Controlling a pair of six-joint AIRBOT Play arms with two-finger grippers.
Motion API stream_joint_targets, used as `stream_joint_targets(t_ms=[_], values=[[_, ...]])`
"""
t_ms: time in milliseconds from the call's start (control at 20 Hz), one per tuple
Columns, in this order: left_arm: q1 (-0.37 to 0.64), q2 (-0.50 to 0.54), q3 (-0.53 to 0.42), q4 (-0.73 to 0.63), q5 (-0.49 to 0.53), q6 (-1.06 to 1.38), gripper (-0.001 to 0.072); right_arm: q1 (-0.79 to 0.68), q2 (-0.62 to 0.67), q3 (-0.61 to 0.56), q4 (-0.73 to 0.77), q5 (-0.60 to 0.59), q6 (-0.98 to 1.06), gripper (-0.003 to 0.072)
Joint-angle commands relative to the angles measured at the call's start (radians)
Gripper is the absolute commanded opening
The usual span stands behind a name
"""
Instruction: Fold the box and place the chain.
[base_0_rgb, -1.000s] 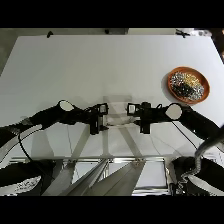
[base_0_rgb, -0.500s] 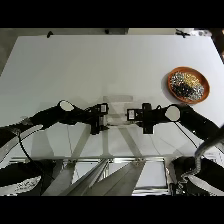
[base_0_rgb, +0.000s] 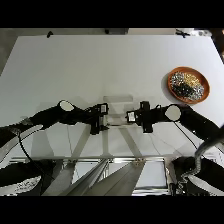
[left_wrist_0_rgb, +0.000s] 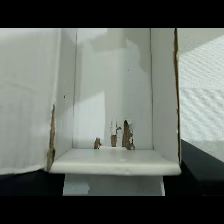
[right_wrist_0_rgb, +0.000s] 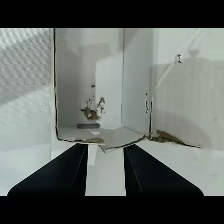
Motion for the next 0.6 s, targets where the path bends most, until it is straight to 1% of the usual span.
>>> stream_joint_targets(t_ms=[0,200,250,350,400,450,550], values=[[0.0,0.0,0.0,0.0,0.0,0.0,0.0208,0.0,0.0,0.0,0.023,0.041,-0.044,0.0219],[0.0,0.0,0.0,0.0,0.0,0.0,0.0208,0.0,-0.001,0.0,0.03,0.04,-0.044,0.0209],[0.0,0.0,0.0,0.0,-0.001,0.0,0.0208,0.0,-0.001,0.0,0.031,0.038,-0.045,0.0153],[0.0,0.0,0.0,0.0,0.0,0.0,0.0208,0.0,-0.006,0.0,0.034,0.03,-0.045,0.0149],[0.0,0.0,0.0,0.0,0.0,0.0,0.0208,0.001,-0.012,0.0,0.037,0.026,-0.053,0.0127],[0.0,0.0,0.0,0.0,-0.001,0.0,0.0208,0.011,-0.021,0.0,0.038,0.02,-0.071,0.0063],[0.0,0.0,0.0,0.0,0.0,0.0,0.0208,0.061,-0.044,0.0,0.039,-0.01,-0.074,0.0055]])
